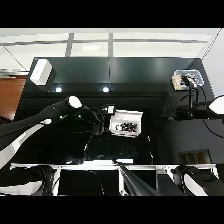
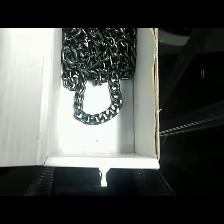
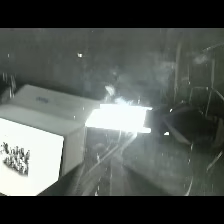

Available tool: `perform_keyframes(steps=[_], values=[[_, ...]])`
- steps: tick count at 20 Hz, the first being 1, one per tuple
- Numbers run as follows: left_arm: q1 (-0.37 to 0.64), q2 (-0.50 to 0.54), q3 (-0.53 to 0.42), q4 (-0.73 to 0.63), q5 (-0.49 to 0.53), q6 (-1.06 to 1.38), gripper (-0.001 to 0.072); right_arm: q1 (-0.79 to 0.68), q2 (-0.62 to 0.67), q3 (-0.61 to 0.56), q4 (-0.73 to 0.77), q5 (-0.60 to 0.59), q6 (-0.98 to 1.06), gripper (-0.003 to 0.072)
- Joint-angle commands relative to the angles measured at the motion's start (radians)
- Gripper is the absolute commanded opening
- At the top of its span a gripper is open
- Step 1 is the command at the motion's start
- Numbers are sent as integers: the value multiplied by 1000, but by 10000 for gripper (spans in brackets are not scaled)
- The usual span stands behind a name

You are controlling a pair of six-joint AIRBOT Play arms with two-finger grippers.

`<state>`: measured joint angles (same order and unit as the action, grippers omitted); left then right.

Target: Fold the box and place the chain.

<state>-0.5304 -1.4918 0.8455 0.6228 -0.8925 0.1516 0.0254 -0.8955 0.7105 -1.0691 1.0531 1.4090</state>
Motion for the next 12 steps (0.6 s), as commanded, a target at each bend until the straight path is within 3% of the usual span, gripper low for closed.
perform_keyframes(steps=[1, 3, 6, 8, 12], values=[[-3, 0, 1, 2, 37, -3, 399, 55, -8, 0, 69, -154, -34, 666], [-3, 0, 1, 2, 75, -12, 400, 96, -53, 10, 223, -262, -123, 666], [-3, 0, 2, 2, 81, -26, 400, 146, -196, 67, 341, -306, -257, 665], [-3, 0, 3, 2, 82, -26, 400, 181, -265, 99, 362, -263, -450, 664], [-3, 0, 3, 2, 84, -28, 400, 185, -268, 140, 355, -72, -790, 664]])
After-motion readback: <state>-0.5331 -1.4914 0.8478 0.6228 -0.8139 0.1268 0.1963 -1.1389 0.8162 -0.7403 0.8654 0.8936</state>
